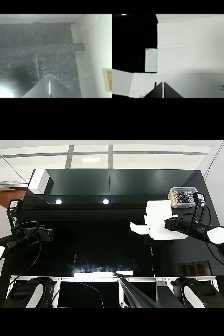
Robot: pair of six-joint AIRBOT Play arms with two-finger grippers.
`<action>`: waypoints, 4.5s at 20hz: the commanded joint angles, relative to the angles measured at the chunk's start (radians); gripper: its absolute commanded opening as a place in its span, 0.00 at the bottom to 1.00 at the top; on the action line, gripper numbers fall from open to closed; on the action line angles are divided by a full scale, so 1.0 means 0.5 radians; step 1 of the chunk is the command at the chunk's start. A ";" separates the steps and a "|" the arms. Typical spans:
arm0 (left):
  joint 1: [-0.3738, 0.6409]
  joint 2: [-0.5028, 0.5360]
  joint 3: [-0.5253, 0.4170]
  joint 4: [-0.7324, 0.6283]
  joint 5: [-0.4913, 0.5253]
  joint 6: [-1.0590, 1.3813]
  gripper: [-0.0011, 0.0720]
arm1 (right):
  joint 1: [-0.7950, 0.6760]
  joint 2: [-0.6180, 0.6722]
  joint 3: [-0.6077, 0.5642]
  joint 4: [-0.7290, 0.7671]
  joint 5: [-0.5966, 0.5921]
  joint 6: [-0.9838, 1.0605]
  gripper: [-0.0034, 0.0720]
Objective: Fold the box and place the chain.
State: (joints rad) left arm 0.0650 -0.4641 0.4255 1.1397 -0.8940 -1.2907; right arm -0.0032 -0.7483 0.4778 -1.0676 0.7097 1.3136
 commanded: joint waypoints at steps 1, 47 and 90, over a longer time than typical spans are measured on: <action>0.001 0.001 0.000 0.001 0.000 0.001 0.05 | 0.001 0.002 -0.001 0.001 0.001 0.001 0.10; 0.000 -0.012 -0.002 -0.262 0.457 0.001 0.97 | -1.375 -2.132 1.566 0.287 1.946 -0.736 0.98; -0.436 -0.391 -0.003 -0.788 0.304 0.009 0.97 | 0.349 -0.272 -0.072 0.806 0.528 -0.856 0.10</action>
State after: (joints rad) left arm -0.1200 -0.6155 0.4236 0.8371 -0.7670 -1.2873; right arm 0.0525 -0.9745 0.5125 -0.6708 1.1526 0.8825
